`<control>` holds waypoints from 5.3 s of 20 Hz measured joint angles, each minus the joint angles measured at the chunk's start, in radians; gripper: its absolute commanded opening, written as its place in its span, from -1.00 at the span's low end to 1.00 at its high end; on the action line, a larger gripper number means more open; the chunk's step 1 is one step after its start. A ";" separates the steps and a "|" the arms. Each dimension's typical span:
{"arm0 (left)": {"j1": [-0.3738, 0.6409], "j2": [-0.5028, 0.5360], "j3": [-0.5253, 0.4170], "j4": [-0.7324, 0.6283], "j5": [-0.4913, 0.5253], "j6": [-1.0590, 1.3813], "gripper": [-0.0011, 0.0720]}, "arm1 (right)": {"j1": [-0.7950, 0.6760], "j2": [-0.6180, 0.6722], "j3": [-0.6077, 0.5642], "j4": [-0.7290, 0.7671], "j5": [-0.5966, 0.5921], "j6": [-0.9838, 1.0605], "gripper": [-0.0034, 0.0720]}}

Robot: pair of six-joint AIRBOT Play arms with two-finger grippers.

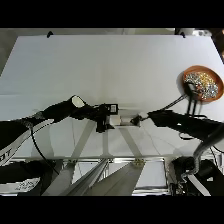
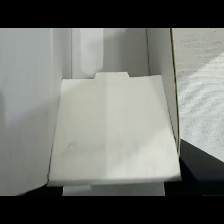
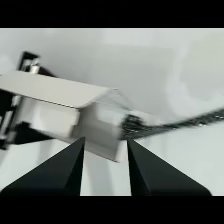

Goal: Fold the box and place the chain.

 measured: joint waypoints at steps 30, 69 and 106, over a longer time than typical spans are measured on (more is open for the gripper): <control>0.000 0.000 0.000 0.000 0.000 0.000 0.09 | -0.589 -0.760 0.084 -0.257 -0.690 0.187 0.26; 0.000 0.000 0.000 0.000 0.000 0.000 0.09 | -0.116 -0.227 0.169 -0.193 -0.143 0.009 -0.87; 0.000 0.000 0.000 0.000 0.000 0.000 0.09 | 0.559 -0.665 0.169 -0.162 -0.414 0.245 -0.37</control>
